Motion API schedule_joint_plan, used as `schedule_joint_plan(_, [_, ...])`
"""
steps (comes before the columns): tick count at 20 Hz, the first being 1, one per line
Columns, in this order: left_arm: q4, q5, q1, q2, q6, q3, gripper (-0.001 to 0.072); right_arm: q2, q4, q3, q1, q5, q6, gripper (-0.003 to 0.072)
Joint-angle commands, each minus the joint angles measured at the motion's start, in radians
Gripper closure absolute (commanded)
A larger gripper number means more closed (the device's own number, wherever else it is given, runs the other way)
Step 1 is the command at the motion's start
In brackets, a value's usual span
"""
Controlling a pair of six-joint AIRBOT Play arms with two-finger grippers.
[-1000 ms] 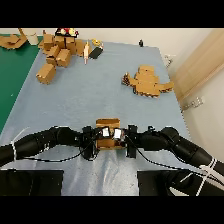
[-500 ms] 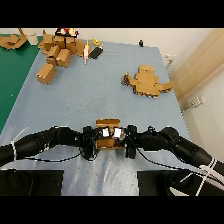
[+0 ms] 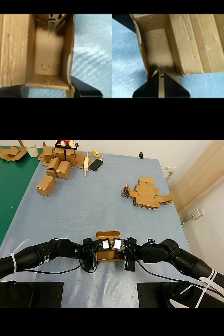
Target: Fold the box.
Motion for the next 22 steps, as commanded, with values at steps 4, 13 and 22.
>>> schedule_joint_plan(4, [0.0,0.0,0.0,-0.001,0.0,0.0,0.0171,-0.001,0.005,-0.001,0.001,0.014,0.0,0.0385])
schedule_joint_plan(13, [0.0,0.0,0.0,-0.001,0.0,0.0,0.0171,-0.022,0.052,-0.001,0.001,0.027,-0.001,0.0236])
schedule_joint_plan(22, [0.0,0.0,0.0,-0.001,0.0,0.0,0.0171,-0.037,0.003,0.0,0.0,-0.011,0.049,0.0235])
